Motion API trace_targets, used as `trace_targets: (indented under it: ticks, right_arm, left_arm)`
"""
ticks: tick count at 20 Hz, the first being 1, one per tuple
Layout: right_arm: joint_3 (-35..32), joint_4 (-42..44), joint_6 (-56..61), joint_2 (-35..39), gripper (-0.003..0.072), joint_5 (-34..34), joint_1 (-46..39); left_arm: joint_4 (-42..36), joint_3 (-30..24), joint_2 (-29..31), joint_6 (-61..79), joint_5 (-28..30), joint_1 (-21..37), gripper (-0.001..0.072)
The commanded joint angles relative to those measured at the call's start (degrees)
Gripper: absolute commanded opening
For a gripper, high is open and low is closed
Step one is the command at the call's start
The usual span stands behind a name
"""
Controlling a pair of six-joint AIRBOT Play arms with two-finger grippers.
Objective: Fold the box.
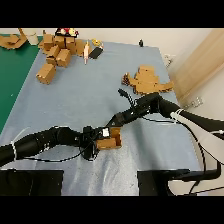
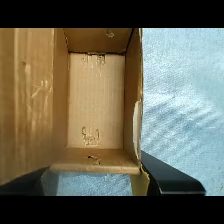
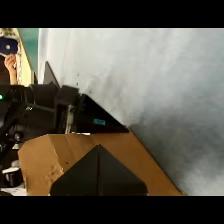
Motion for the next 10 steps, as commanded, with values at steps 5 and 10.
trace_targets:
  ticks: [5,10]
  right_arm:
    - [-11.41,-10.8,-3.96,15.08,0.0001,13.84,7.87]
    - [-17.29,-21.33,-1.64,26.84,0.0001,25.66,16.7]
  left_arm:
    - [0.02,0.0,-0.04,0.0,0.04,0.02,0.0538]
    - [0.02,0.0,-0.04,0.0,0.04,0.02,0.0539]
